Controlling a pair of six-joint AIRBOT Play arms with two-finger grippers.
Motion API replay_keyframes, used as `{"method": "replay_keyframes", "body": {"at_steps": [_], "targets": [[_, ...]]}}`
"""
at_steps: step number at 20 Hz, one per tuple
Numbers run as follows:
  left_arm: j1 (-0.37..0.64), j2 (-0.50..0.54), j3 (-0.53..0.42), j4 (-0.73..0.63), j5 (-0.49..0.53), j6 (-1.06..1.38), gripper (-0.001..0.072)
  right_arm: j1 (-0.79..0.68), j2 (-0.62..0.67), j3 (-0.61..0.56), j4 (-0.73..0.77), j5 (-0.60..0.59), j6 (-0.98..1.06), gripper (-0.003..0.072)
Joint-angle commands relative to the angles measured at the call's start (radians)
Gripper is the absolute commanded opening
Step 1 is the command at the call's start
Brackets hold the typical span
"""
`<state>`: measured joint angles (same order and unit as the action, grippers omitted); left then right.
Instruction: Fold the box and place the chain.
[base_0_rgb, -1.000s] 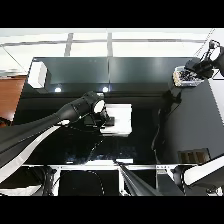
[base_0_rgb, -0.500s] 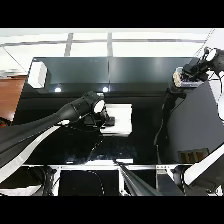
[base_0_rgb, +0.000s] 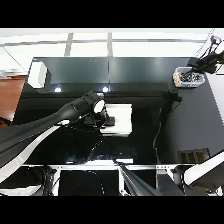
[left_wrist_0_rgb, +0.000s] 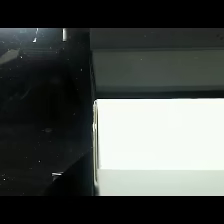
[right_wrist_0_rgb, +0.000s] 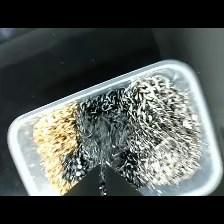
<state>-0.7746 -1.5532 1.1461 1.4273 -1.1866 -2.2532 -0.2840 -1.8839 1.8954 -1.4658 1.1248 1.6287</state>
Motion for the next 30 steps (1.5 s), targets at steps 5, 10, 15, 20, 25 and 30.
{"method": "replay_keyframes", "body": {"at_steps": [5, 10, 15, 20, 25, 30], "targets": [[0.001, 0.0, 0.0, 0.0, 0.0, 0.0, 0.0029, -0.007, 0.239, 0.002, 0.026, 0.001, -0.083, 0.0015], [0.001, 0.0, 0.0, 0.0, 0.0, 0.0, 0.0029, -0.008, 0.17, -0.041, 0.021, 0.042, -0.06, 0.0337], [0.001, 0.0, 0.0, 0.0, 0.0, 0.0, 0.0028, -0.005, -0.013, -0.043, 0.057, -0.007, -0.082, 0.0557], [0.001, 0.0, 0.0, -0.005, -0.001, 0.0, 0.0029, -0.005, -0.107, -0.043, 0.146, -0.127, -0.081, 0.0416], [0.001, 0.0, 0.0, -0.004, 0.0, 0.0, 0.0029, -0.005, -0.119, -0.042, 0.062, -0.162, -0.053, 0.0417], [0.001, 0.0, 0.0, -0.004, 0.0, 0.0, 0.0029, 0.0, -0.14, -0.042, 0.051, -0.154, -0.055, 0.0417]]}}
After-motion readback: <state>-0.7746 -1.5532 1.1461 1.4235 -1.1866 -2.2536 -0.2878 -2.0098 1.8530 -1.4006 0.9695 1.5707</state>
